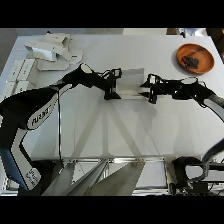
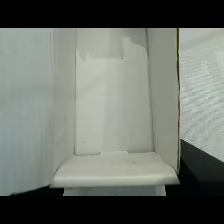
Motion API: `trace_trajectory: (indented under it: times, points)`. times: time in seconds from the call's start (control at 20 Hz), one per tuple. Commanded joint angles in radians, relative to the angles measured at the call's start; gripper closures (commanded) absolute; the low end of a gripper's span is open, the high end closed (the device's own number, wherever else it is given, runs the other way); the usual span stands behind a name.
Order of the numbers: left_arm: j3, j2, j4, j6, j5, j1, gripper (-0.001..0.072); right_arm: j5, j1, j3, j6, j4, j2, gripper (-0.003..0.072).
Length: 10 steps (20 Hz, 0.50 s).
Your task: Fold the box and place the chain.
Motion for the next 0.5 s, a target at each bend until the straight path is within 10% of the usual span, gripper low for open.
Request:
trace_trajectory:
  times: [0.0, 0.15, 0.45]
  points:
    - [0.001, 0.000, 0.001, 0.001, -0.004, 0.000, 0.0271, -0.024, 0.001, 0.000, -0.002, 0.006, -0.001, 0.0325]
    - [0.001, 0.000, 0.001, 0.001, -0.004, 0.000, 0.0271, -0.023, 0.001, 0.000, -0.002, 0.006, -0.001, 0.0673]
    - [0.001, 0.000, 0.001, 0.001, -0.004, 0.000, 0.0271, -0.014, -0.020, 0.000, 0.012, 0.006, 0.042, 0.0670]
